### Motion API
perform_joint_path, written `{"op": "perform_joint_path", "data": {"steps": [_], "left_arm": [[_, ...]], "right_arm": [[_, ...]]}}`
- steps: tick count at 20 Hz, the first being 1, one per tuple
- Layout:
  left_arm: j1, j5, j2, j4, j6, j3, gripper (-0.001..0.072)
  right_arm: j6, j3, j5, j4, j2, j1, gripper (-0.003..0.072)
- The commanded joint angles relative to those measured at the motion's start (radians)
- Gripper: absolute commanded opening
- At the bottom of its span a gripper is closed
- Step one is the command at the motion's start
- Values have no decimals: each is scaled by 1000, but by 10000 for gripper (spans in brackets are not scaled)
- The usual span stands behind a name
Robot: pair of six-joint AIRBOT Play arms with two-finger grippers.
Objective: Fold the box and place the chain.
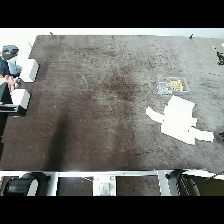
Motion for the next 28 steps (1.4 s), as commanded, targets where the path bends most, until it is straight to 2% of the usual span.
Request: {"op": "perform_joint_path", "data": {"steps": [1,5,7,11,12,13,14,15,16,19,22,25,28], "left_arm": [[1,0,0,0,0,0,13],[1,0,0,0,0,0,13],[1,0,0,0,0,0,13],[1,0,0,0,0,0,13],[1,0,0,0,0,0,13],[1,0,0,0,0,0,13],[1,0,0,0,0,0,13],[1,0,0,0,0,0,13],[1,0,0,0,0,0,13],[1,0,0,0,0,0,12],[1,0,0,0,0,0,13],[1,0,0,0,0,0,13],[1,0,0,0,0,0,13]], "right_arm": [[-64,52,11,1,-108,-10,451],[-205,57,-8,87,-224,-6,449],[-238,57,47,91,-285,14,399],[-257,56,114,135,-353,91,396],[-264,56,119,145,-356,113,302],[-281,56,129,144,-356,138,277],[-300,57,162,143,-356,158,147],[-336,57,197,145,-355,172,48],[-340,57,225,147,-354,179,11],[-334,41,255,188,-330,185,9],[-335,-53,231,199,-257,258,8],[-335,-159,230,339,-179,365,8],[-325,-253,213,430,-85,535,8]]}}
